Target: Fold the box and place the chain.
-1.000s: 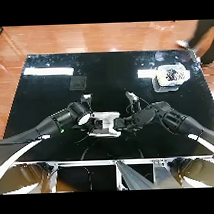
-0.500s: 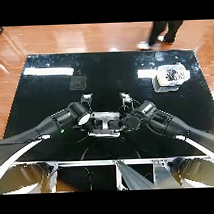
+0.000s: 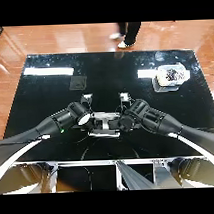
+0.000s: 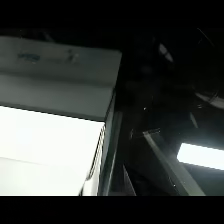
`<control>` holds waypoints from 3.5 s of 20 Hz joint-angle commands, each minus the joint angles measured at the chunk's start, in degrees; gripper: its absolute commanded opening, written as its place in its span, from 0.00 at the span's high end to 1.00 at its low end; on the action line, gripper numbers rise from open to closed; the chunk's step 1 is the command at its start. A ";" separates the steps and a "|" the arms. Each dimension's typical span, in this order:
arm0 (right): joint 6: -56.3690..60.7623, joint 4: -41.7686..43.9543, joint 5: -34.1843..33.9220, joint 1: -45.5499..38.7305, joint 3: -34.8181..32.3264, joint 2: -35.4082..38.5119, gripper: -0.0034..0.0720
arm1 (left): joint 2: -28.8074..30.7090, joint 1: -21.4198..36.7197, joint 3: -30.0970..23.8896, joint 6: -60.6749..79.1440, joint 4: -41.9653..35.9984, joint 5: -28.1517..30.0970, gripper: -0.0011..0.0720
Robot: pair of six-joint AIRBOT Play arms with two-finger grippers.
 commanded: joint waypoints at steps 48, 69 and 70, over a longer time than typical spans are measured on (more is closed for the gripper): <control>3.76 -1.62 -1.25 0.83 4.50 -5.07 0.93 | -0.02 0.04 0.04 -0.02 0.02 0.96 0.95; -12.83 -23.15 -19.02 -20.24 4.35 26.64 0.29 | -0.02 0.04 0.04 -0.02 -0.02 -0.13 0.95; -13.18 -26.60 -16.39 -23.41 3.80 26.58 0.29 | -0.02 0.02 0.04 -0.02 -0.02 -0.31 0.96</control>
